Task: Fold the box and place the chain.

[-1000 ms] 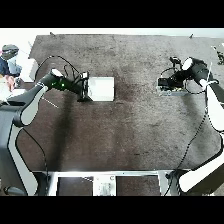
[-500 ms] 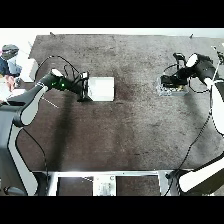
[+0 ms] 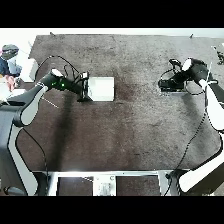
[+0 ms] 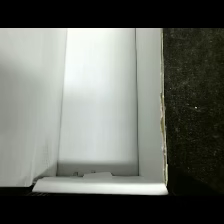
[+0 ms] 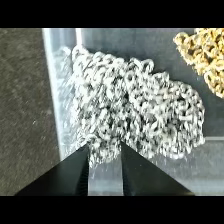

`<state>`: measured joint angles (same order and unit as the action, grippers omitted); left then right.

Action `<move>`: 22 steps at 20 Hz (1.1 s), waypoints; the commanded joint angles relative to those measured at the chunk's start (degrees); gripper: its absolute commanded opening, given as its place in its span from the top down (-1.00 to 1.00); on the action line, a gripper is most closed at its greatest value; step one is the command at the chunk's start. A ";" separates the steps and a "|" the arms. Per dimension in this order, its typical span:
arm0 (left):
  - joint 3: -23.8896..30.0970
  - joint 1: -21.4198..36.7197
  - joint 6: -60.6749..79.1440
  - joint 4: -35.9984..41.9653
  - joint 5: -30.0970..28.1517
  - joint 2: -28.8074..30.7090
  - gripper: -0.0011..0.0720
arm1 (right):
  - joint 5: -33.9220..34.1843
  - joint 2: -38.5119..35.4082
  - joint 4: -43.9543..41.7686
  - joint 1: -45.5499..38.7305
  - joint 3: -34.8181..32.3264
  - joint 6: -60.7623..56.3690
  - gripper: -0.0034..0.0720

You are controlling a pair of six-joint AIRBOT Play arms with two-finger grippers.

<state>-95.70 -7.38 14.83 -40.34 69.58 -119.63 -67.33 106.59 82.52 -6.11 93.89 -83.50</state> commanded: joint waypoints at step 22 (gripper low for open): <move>0.02 -0.02 0.02 0.00 0.02 -0.02 0.03 | 0.85 -8.83 -0.02 0.07 0.09 1.31 0.88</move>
<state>-95.70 -7.38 14.83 -40.32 69.60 -119.61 -66.15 100.79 82.48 -6.07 93.91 -82.63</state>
